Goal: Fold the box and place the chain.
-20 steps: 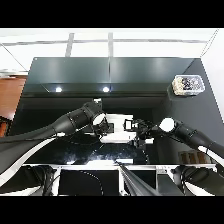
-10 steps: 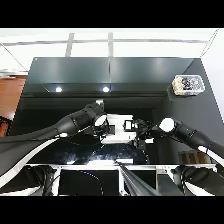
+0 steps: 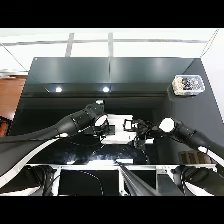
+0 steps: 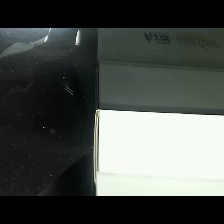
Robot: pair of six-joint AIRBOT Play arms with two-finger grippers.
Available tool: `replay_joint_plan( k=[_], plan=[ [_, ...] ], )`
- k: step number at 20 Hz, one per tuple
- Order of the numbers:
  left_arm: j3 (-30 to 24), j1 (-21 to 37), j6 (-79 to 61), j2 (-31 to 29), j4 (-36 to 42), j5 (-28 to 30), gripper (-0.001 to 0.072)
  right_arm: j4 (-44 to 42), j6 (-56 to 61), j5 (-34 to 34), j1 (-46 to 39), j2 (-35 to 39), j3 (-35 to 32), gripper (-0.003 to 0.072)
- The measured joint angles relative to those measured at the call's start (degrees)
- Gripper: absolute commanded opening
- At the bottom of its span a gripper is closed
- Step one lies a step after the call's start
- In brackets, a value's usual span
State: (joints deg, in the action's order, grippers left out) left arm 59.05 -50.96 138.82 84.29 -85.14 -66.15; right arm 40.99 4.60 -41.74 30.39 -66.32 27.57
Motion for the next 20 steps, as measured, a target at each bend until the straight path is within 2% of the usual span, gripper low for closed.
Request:
replay_joint_plan(
  k=[3,7,12,13,14,15,16,18,20],
  plan=[
    [0.0,0.0,0.2,0.0,0.0,0.0,0.003,2.8,2.9,-1.6,-0.1,3.9,0.2,0.065],
    [0.0,0.0,0.1,0.0,0.0,0.0,0.003,11.1,6.7,-3.4,0.0,10.3,0.3,0.0648],
    [0.0,0.0,0.0,0.0,-0.5,0.1,0.003,14.9,6.1,-1.4,0.2,9.6,0.1,0.0638],
    [0.0,0.0,0.0,0.0,-0.6,0.1,0.003,14.5,5.1,-1.1,0.3,9.1,0.1,0.0501],
    [0.0,0.0,0.0,0.0,-0.6,0.1,0.003,14.1,4.3,-0.8,0.3,8.9,0.1,0.0449],
    [0.0,0.0,0.0,0.0,-0.7,0.0,0.003,13.3,3.7,-0.6,0.3,8.7,0.1,0.0448],
    [0.0,0.0,0.0,0.0,-0.7,0.0,0.003,12.9,3.1,-0.5,0.4,8.5,0.1,0.0414],
    [0.0,0.0,0.0,0.1,-0.7,0.0,0.003,10.7,2.6,-0.3,0.4,8.3,0.1,0.041],
    [0.0,0.0,0.0,0.2,-0.8,0.0,0.003,8.4,2.2,-0.2,0.4,8.1,0.1,0.0296]
  ],
)
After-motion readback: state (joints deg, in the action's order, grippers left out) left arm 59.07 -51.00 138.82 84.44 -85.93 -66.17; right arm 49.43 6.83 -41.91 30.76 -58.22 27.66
